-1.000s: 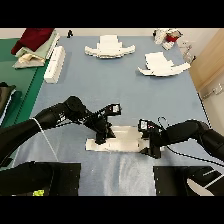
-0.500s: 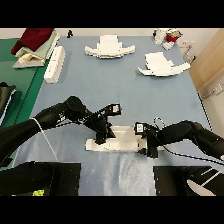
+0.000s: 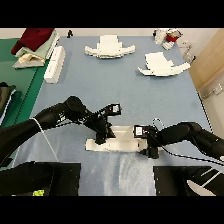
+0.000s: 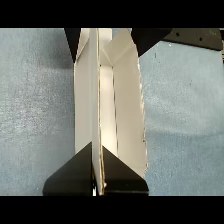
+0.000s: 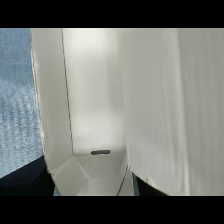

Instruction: Fold the box.

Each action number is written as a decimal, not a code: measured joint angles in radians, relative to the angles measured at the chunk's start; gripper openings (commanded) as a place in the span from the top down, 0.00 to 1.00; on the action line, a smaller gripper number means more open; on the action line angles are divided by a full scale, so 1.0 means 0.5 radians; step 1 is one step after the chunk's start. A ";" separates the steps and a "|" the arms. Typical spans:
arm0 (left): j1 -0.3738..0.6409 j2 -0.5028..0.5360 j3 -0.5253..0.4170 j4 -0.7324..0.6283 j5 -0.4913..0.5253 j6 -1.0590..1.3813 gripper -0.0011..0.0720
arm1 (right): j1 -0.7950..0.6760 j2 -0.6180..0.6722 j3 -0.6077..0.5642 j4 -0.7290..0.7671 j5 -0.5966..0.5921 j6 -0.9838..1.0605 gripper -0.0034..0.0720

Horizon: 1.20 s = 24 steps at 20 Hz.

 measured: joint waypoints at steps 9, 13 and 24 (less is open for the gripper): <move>0.000 0.000 0.000 0.000 0.000 0.000 0.97 | 0.000 -0.004 -0.024 -0.002 0.053 -0.002 0.08; 0.000 0.000 0.000 0.001 0.000 0.001 0.97 | 0.000 -0.004 -0.029 0.019 0.071 -0.001 0.08; 0.000 0.000 0.000 0.002 -0.003 0.001 0.97 | 0.000 -0.004 -0.076 0.092 0.124 -0.004 0.33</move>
